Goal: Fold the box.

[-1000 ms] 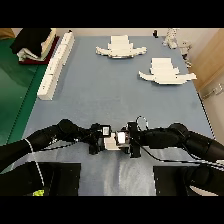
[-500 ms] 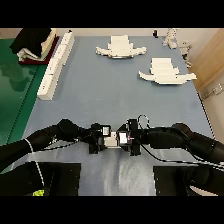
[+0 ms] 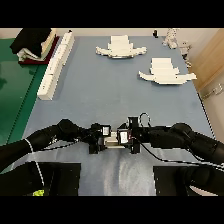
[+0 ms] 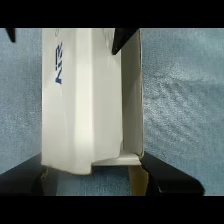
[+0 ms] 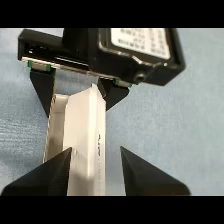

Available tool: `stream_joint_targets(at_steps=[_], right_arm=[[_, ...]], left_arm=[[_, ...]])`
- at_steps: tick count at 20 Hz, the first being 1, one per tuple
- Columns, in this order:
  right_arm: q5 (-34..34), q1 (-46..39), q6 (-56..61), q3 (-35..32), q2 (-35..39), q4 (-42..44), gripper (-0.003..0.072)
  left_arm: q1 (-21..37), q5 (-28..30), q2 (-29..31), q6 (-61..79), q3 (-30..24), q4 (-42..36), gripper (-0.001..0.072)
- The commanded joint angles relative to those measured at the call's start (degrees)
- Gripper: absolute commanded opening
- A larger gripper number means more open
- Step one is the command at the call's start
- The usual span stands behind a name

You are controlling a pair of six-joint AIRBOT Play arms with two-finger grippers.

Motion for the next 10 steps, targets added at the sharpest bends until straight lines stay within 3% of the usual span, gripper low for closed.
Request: stream_joint_targets(at_steps=[1,3,4,10], right_arm=[[-0.1,0.0,0.3,0.0,-0.7,0.0,0.0411],[-0.8,0.1,0.3,0.0,-1.4,1.2,0.0405],[-1.2,0.1,0.3,0.0,-1.6,1.6,0.0352],[-1.0,1.0,3.9,-0.8,-1.7,1.8,0.0343]], left_arm=[[0.0,0.0,0.0,0.0,0.0,0.0,0.0455],[0.0,0.0,0.0,0.0,0.0,0.0,0.0455],[0.0,0.0,0.0,0.0,0.0,0.0,0.0455],[0.0,0.0,0.0,0.0,0.0,0.0,0.0455]])
